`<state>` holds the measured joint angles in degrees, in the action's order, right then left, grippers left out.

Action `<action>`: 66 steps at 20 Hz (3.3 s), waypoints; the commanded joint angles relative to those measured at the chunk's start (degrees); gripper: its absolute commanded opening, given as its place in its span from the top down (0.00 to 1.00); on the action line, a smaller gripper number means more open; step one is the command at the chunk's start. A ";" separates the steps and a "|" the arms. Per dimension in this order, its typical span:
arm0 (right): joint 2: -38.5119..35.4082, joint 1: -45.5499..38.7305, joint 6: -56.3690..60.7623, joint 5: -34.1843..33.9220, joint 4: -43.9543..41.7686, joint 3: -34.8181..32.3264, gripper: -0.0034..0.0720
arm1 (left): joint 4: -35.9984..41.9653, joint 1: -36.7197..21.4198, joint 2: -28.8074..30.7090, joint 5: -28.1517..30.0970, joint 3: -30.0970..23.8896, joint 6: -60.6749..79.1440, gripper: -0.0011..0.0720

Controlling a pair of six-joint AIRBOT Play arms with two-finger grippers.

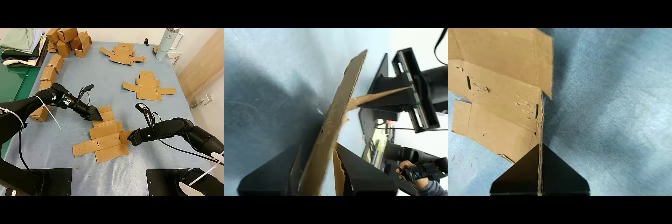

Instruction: Fold the box.

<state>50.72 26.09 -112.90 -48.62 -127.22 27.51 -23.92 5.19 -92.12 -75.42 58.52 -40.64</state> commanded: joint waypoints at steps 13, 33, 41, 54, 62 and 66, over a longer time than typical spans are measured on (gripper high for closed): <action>0.04 0.07 0.48 -0.07 0.37 -0.02 0.95 | -2.03 -0.17 -0.04 -4.94 -0.87 0.83 0.56; -0.09 -5.20 14.23 3.19 16.26 4.63 0.39 | 0.87 2.80 1.64 3.78 -0.98 11.56 0.97; 0.07 -16.44 25.05 -0.81 24.04 13.16 0.66 | -2.51 18.67 15.54 23.67 -3.56 31.80 0.97; 1.81 -16.33 25.00 1.68 18.75 12.96 0.76 | -3.58 24.04 21.24 34.32 -15.87 42.80 0.97; 1.81 -16.33 24.81 1.66 18.75 12.96 0.76 | -3.52 24.13 21.22 31.85 -17.33 42.14 0.97; 1.81 -16.33 24.76 1.44 18.78 12.96 0.82 | -3.52 24.00 21.49 31.52 -17.27 41.18 0.97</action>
<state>52.49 9.76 -88.05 -46.98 -108.42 40.40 -27.31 29.28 -70.83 -43.40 41.28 1.23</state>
